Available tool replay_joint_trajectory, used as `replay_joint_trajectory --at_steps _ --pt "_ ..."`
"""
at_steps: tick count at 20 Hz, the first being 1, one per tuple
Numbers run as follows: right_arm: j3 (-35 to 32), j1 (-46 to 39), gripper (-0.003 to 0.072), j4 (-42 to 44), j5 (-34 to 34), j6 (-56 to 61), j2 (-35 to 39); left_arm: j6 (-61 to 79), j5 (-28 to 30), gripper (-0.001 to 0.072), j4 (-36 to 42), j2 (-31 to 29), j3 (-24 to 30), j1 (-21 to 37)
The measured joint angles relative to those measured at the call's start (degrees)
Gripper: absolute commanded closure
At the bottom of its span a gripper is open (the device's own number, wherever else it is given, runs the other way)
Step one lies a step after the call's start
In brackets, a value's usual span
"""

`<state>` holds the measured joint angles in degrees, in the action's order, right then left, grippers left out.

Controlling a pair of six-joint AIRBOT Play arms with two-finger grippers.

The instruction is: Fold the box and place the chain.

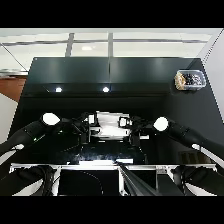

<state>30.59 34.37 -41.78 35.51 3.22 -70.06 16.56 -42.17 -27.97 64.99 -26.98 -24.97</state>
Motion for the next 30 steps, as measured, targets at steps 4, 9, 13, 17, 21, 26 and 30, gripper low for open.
replay_joint_trajectory --at_steps 4,9,13,17,21,26,30 --pt "0.0 0.0 0.0157 0.0 0.0 0.0 0.0 0.0 -0.1 0.0299 0.1 0.0 0.0 0.0" --pt "0.0 0.0 0.0157 0.0 0.0 0.0 0.0 -0.2 -0.5 0.068 0.2 -0.3 0.0 0.1" --pt "0.0 0.0 0.0157 0.0 0.0 0.0 0.0 -4.2 -0.4 0.068 -2.1 -3.5 0.0 3.0" --pt "0.0 0.0 0.0157 0.0 0.0 0.0 0.0 -16.5 -0.6 0.068 -7.1 -9.9 0.0 11.7" --pt "0.0 0.0 0.0156 0.0 0.2 0.0 0.0 -39.6 -0.9 0.068 -11.2 -14.3 0.0 24.0" --pt "0.0 0.0 0.0157 0.0 0.2 0.0 0.0 -69.1 -11.1 0.068 -13.4 -10.3 0.0 34.0" --pt "0.0 0.0 0.0156 0.0 0.2 0.0 0.0 -75.7 -16.1 0.0679 -13.2 -2.1 0.0 31.2"
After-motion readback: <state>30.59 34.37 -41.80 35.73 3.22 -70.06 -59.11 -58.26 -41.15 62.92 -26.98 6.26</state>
